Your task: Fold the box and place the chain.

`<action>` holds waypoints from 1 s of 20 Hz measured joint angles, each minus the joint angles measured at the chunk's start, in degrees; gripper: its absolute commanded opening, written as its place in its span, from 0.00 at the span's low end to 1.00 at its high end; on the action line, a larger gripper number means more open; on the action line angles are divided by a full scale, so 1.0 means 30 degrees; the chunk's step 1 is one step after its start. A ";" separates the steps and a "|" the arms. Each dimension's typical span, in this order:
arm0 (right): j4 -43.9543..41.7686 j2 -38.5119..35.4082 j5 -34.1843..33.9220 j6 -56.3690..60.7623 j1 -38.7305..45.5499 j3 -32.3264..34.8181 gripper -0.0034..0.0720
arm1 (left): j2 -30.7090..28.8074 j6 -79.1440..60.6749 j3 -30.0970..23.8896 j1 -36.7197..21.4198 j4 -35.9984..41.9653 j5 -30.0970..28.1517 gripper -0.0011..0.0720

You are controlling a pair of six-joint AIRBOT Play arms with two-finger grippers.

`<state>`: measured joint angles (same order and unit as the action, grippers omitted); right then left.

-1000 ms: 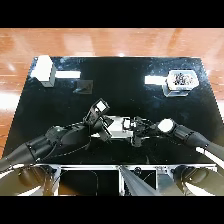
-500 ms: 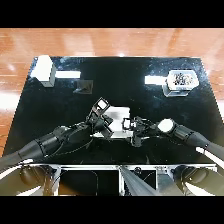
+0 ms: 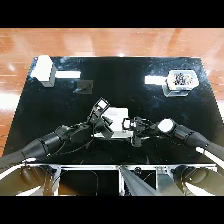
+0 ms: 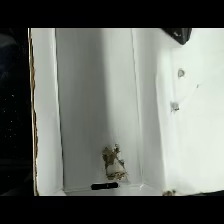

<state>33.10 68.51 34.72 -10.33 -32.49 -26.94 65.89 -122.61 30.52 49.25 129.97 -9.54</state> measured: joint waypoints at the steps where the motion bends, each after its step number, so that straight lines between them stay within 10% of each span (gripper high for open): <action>1: -0.0007 0.0000 0.0000 0.0000 0.0000 0.0000 0.85 | 0.0000 0.0000 0.0007 0.0000 0.0000 -0.0058 0.04; 9: -0.0007 0.0022 0.0000 0.0000 0.0000 0.0000 0.85 | -0.1632 0.0022 0.0233 -0.0321 -0.1268 -0.1974 0.04; 16: -0.0015 0.0015 0.0000 0.0000 0.0000 0.0000 0.85 | -0.3847 -0.0007 0.0255 -0.3577 -0.3453 -0.9056 0.06; 18: -0.0015 0.0022 0.0000 0.0000 0.0000 0.0000 0.85 | -0.4007 -0.0073 0.0255 -0.4415 -0.4809 -1.1242 0.80; 20: -0.0007 0.0022 0.0000 -0.0007 0.0000 0.0000 0.85 | -0.4087 -0.0080 0.0262 -0.4925 -0.6084 -1.2684 0.86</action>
